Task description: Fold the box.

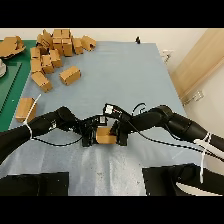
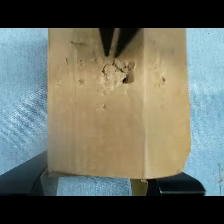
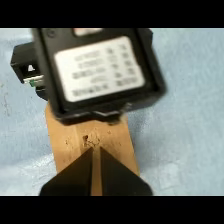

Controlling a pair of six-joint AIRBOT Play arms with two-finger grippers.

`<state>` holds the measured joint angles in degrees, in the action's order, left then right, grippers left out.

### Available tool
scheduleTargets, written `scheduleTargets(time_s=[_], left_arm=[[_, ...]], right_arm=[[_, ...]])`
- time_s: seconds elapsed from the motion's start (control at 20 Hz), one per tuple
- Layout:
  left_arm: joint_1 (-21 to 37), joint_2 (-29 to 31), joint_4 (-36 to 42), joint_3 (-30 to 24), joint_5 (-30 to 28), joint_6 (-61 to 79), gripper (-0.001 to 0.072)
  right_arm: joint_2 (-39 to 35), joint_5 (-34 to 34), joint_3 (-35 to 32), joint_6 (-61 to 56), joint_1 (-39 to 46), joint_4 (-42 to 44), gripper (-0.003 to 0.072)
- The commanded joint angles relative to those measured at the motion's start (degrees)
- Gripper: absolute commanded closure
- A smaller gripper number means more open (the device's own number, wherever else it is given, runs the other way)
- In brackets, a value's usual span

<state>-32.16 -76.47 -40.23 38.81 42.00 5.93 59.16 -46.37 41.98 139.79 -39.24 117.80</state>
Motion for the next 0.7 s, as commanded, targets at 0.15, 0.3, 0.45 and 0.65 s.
scheduleTargets(time_s=[0.15,0.3,0.45,0.65], left_arm=[[0.0,0.0,0.0,0.0,0.0,0.0,0.0496],[0.0,0.0,0.0,0.0,0.0,0.0,0.0496],[0.0,0.0,0.0,0.0,0.0,0.0,0.0496],[0.0,0.0,0.0,0.0,0.0,0.0,0.0496]], right_arm=[[-1.1,-0.5,0.0,2.3,-3.7,-2.3,0.0497],[-1.7,-2.1,0.0,2.3,-5.1,-3.8,0.0296],[-1.3,0.3,0.0,2.3,-5.1,-9.2,0.0296],[-1.4,1.4,0.3,2.3,-5.2,-12.2,0.0297]])
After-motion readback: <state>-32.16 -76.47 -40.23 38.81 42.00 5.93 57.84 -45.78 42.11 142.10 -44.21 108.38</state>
